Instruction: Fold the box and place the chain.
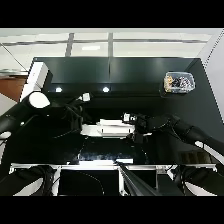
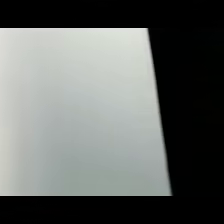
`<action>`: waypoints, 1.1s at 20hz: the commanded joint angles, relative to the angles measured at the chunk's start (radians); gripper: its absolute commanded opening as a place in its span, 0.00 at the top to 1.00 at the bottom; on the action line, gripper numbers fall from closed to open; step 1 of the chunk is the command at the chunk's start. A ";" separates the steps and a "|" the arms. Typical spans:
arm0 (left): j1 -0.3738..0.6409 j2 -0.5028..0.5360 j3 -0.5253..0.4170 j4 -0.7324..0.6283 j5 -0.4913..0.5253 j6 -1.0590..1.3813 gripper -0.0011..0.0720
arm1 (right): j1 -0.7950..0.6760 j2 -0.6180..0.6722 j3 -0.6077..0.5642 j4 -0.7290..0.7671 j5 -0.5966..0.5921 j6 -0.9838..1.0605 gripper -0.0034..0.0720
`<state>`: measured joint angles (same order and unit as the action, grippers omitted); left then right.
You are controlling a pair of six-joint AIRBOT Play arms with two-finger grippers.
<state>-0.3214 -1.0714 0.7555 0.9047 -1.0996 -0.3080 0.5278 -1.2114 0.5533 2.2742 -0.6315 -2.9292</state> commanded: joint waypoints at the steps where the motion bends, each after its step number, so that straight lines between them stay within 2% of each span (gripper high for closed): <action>1: 0.022 0.081 -0.007 -0.044 -0.238 -0.175 0.95 | 0.000 0.000 0.000 0.000 0.000 0.001 0.34; 2: 0.019 0.081 -0.024 -0.121 -0.264 -0.200 0.95 | 0.000 0.000 0.000 0.000 0.000 0.001 0.34; 4: -0.006 0.081 -0.077 -0.252 -0.214 -0.200 0.95 | 0.000 0.000 0.000 0.000 0.000 0.001 0.34; 9: -0.120 0.080 -0.186 -0.453 0.155 -0.196 0.95 | 0.000 0.000 0.000 0.000 0.000 0.001 0.34; 13: -0.208 0.077 -0.187 -0.503 0.475 -0.194 0.95 | 0.000 0.000 0.000 0.000 0.000 0.001 0.34; 16: -0.253 0.055 -0.187 -0.502 0.676 -0.194 0.95 | 0.000 0.000 0.000 0.000 0.000 0.001 0.34; 18: -0.268 0.016 -0.187 -0.502 0.750 -0.194 0.95 | 0.000 0.000 0.000 0.000 0.000 0.001 0.34; 22: -0.271 -0.097 -0.187 -0.501 0.757 -0.194 0.95 | 0.000 0.000 0.000 0.000 0.001 0.001 0.34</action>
<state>-0.5827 -1.1030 0.5697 0.4053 -0.4099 -0.5018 0.5278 -1.2114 0.5533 2.2745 -0.6315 -2.9284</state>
